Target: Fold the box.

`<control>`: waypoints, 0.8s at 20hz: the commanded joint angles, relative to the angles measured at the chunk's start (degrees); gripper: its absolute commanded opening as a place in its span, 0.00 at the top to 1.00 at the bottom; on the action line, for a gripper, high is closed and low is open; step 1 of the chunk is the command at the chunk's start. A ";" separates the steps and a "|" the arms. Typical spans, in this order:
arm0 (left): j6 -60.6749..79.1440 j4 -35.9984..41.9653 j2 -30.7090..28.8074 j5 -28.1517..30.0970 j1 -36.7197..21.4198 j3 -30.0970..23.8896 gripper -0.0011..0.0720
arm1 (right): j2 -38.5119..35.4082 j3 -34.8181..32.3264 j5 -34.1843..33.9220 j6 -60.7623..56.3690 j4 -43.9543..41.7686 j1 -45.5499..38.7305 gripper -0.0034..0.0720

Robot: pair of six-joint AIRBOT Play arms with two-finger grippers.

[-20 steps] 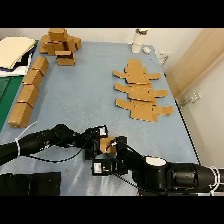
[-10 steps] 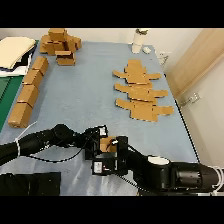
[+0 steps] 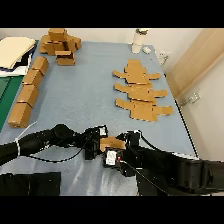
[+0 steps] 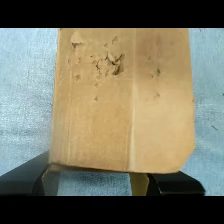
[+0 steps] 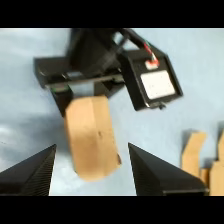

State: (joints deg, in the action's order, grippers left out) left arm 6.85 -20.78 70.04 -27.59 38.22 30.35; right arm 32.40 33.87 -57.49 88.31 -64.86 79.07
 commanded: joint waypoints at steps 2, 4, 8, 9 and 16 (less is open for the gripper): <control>0.00 -0.02 0.02 0.02 0.02 0.07 0.33 | 5.14 -0.50 -0.70 -0.04 4.98 -0.55 0.01; 0.00 -0.02 0.02 0.02 0.02 0.07 0.33 | 8.46 -0.44 1.09 -0.04 4.94 -0.52 0.01; 0.00 -0.02 0.02 0.00 0.02 0.07 0.33 | 11.82 -0.44 1.97 -0.04 2.93 -0.48 0.01; 0.00 -0.02 0.02 0.02 0.02 0.07 0.33 | 12.35 -0.44 1.92 -0.04 2.16 -0.48 0.01; 0.00 -0.02 0.02 0.00 0.02 0.07 0.33 | 12.41 -0.37 -4.37 -1.18 -7.74 -0.48 0.01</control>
